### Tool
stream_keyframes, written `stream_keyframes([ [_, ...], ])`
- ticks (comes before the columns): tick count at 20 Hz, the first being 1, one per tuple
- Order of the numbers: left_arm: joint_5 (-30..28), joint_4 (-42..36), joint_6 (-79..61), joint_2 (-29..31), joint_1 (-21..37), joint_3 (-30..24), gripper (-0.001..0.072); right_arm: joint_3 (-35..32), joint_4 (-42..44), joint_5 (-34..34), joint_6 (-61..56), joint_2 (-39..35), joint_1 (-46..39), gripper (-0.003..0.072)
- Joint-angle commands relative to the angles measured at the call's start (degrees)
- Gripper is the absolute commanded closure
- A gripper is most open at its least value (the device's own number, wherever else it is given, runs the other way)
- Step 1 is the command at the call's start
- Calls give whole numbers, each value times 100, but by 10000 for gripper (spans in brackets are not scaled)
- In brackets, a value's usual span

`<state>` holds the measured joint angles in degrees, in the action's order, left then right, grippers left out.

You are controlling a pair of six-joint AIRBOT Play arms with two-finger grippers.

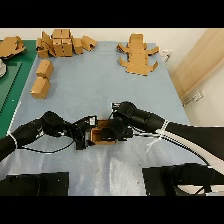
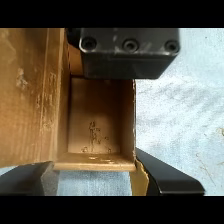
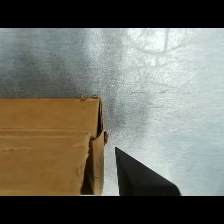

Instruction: Fold the box.

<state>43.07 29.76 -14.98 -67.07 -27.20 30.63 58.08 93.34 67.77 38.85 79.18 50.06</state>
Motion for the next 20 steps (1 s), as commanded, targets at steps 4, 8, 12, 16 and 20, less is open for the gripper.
stream_keyframes([
  [4, -2, 2, 0, 2, 4, 0, 190, 28, -170, 85, -44, 66, 4, 286],
  [8, -2, 2, 0, 2, 4, 0, 190, 31, -275, -42, -42, 122, 4, 414],
  [12, -2, 2, 0, 2, 4, 0, 190, 28, -271, -136, -39, 122, 4, 545],
  [16, -2, 2, 0, 2, 4, 0, 190, 28, -247, -136, -39, 122, 4, 665],
  [20, -2, 2, 0, 2, 4, 0, 190, 28, -247, -133, -11, 122, 4, 683],
])
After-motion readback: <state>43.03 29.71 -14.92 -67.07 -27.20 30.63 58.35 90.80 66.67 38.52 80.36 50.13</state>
